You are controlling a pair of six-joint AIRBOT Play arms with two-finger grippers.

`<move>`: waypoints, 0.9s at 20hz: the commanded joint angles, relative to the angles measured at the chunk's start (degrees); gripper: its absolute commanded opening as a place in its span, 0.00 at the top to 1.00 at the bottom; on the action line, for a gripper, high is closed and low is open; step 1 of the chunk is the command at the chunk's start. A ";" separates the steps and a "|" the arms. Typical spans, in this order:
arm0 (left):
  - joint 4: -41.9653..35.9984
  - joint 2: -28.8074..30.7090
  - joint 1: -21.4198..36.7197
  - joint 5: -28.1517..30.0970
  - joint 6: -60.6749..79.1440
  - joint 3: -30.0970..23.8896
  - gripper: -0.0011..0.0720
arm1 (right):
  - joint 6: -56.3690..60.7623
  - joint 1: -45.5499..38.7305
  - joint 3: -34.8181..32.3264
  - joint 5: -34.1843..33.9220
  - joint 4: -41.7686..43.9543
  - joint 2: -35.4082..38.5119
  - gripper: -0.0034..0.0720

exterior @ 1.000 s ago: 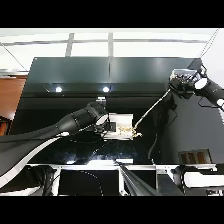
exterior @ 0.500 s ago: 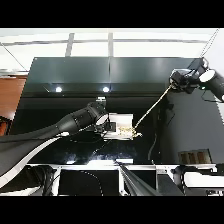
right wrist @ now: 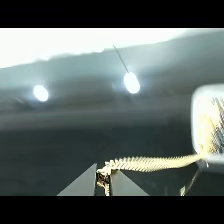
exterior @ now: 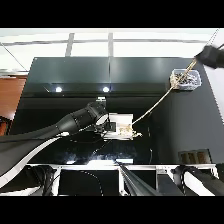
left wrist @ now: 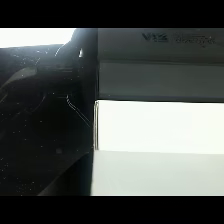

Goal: Fold the box and place the chain.

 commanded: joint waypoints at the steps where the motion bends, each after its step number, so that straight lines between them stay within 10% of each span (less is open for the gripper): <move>1: 0.00 -0.04 -0.02 0.02 0.00 -0.02 0.94 | -2.01 0.68 7.32 8.57 3.13 6.27 0.94; 12: 0.02 -0.04 -0.02 0.11 0.02 -0.02 0.94 | -1.88 16.39 -0.48 24.57 9.11 10.12 0.94; 18: 0.02 -0.04 -0.02 0.09 0.00 -0.02 0.94 | -1.25 30.51 -20.76 12.52 12.09 8.76 0.94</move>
